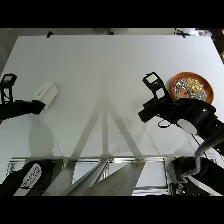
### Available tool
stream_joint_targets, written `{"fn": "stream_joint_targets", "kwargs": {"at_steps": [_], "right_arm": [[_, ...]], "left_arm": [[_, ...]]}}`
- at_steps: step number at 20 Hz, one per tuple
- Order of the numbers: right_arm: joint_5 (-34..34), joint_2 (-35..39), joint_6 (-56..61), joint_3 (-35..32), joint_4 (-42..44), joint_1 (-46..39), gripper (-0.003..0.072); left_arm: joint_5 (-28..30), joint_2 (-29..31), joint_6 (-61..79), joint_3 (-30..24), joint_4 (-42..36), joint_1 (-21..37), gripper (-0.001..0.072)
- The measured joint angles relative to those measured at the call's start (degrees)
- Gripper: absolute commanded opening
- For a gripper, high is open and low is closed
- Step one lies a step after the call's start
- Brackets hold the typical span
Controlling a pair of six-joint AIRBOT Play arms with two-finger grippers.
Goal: Fold the box and place the chain.
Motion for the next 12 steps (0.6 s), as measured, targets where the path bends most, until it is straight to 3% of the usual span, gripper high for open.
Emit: {"fn": "stream_joint_targets", "kwargs": {"at_steps": [4,5,7,12], "right_arm": [[-1.55,0.0,0.15,0.0,0.15,0.0,0.0011],[-1.77,0.0,0.15,0.0,0.17,0.0,0.0011],[-2.01,0.0,0.15,0.0,0.2,0.0,0.0011],[-2.32,0.0,0.13,0.0,0.2,0.0,0.0011]], "left_arm": [[-2.19,-2.75,-4.5,-0.07,6.32,3.52,0.0018],[-2.43,-3.52,-5.2,-0.04,7.23,3.85,0.0133],[-3.23,-4.9,-6.29,-0.04,8.72,4.28,0.0686],[-5.6,-6.01,-7.39,-0.07,10.21,4.63,0.0693]]}}
